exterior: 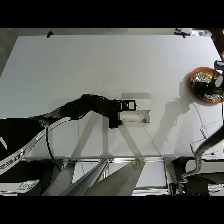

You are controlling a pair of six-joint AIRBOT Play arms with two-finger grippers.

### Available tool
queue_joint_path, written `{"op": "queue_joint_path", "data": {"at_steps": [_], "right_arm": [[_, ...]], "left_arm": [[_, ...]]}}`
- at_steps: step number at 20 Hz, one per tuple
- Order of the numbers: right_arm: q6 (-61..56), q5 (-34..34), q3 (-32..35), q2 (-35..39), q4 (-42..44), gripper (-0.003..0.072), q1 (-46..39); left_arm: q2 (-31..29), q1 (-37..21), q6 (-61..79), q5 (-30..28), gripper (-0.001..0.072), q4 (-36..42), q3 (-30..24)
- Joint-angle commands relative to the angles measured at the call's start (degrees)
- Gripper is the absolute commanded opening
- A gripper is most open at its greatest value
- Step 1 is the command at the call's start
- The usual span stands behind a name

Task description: Fold the box and place the chain.

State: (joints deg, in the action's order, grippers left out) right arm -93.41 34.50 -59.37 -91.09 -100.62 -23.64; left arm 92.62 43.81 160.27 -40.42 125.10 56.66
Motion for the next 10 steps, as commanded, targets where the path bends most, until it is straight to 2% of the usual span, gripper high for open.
{"op": "queue_joint_path", "data": {"at_steps": [1,6,10], "right_arm": [[0.94,2.56,-0.02,0.46,2.10,0.0013,0.00],[0.98,3.19,-0.02,7.43,2.03,0.0013,0.00],[0.96,7.15,-0.02,15.72,2.19,0.0013,0.00]], "left_arm": [[0.04,-0.02,0.00,-0.02,0.0275,-0.02,-0.02],[0.04,-0.02,0.02,-0.02,0.0275,-0.02,-0.02],[0.04,-0.02,0.00,0.00,0.0275,-0.02,-0.02]]}}
